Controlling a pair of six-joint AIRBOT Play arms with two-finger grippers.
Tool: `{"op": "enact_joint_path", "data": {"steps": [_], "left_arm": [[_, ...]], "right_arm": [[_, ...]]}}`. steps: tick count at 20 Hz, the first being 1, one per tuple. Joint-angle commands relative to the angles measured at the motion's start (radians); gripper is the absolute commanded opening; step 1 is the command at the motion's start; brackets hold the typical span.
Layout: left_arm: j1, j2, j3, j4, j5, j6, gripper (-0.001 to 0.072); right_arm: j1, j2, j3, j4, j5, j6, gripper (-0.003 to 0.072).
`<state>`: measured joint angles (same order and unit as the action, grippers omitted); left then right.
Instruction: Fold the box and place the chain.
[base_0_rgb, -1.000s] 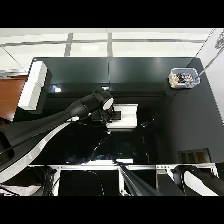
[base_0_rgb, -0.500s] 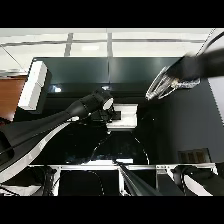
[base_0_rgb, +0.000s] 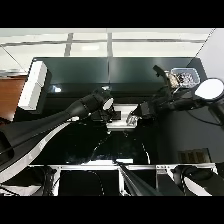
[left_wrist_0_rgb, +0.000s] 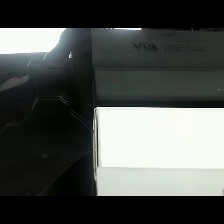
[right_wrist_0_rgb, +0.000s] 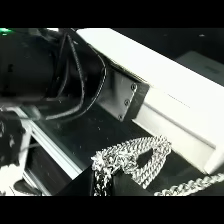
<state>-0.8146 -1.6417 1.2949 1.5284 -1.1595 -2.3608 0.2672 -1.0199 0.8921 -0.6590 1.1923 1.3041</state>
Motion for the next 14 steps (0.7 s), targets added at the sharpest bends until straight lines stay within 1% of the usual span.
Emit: {"op": "enact_joint_path", "data": {"steps": [1,4,7,8,9,10,12,14], "left_arm": [[0.001,0.000,0.001,0.000,0.000,0.000,0.0028],[0.001,0.000,0.001,0.000,0.000,0.000,0.0029],[0.001,0.000,0.001,0.000,0.000,0.000,0.0028],[0.001,0.000,0.001,0.000,0.000,0.000,0.0029],[0.001,0.000,0.001,0.000,0.000,0.000,0.0029],[0.001,0.000,0.001,0.000,0.000,0.000,0.0028],[0.001,0.000,0.001,0.000,0.000,0.000,0.0028],[0.001,0.000,0.001,0.000,0.000,0.000,0.0028]], "right_arm": [[0.039,-0.001,-0.085,0.068,-0.164,-0.021,0.0009],[0.076,-0.015,-0.089,0.047,-0.267,-0.021,0.0016],[0.076,-0.035,-0.089,0.011,-0.303,-0.008,0.0019],[0.076,-0.037,-0.089,0.008,-0.303,-0.005,0.0057],[0.077,-0.037,-0.089,0.008,-0.300,-0.002,0.0324],[0.076,-0.037,-0.089,0.004,-0.299,-0.003,0.0450],[0.058,-0.036,-0.086,-0.024,-0.280,-0.003,0.0449],[-0.023,-0.030,-0.072,-0.059,-0.189,-0.015,0.0449]]}}
